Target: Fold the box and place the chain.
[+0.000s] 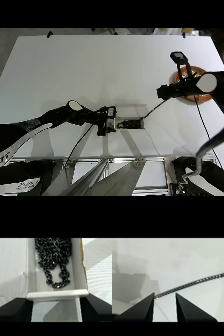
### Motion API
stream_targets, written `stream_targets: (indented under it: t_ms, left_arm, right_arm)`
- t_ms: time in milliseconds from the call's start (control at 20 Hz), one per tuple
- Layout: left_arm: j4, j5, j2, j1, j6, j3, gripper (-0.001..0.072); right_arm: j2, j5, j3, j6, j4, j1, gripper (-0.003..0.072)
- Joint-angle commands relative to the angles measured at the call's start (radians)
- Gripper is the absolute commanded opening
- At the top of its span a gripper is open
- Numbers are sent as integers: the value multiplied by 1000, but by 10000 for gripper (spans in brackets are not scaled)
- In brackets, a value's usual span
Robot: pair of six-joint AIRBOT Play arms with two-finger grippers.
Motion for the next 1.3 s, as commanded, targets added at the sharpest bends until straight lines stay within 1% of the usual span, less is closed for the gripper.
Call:
stream_targets:
  t_ms: [0,300,400,650,950,1000,1100,1150,1200,1250]
  left_arm:
    - [0,0,0,0,0,0,331]
    - [0,0,0,0,0,0,331]
    - [0,0,0,0,0,0,331]
    - [0,0,0,0,0,0,331]
    - [0,0,0,0,0,0,331]
    - [0,0,0,0,0,0,331]
    - [0,0,0,0,0,0,331]
    - [0,0,0,0,0,0,331]
    - [0,0,0,0,0,0,331]
    - [0,0,0,0,0,0,331]
  right_arm:
    - [-117,-3,-1,9,-57,-38,288]
    - [-225,-6,-1,9,-77,-38,298]
    - [-245,-7,-1,9,-87,-38,351]
    - [-296,-16,-1,9,-87,-38,351]
    - [-304,-50,-22,20,-86,-38,333]
    - [-306,-56,-31,35,-87,-38,320]
    - [-315,-58,-42,35,-84,-38,177]
    - [-315,-56,-46,35,-82,-38,81]
    - [-313,-47,-46,35,-82,-36,12]
    - [-305,-37,-46,34,-83,-31,12]
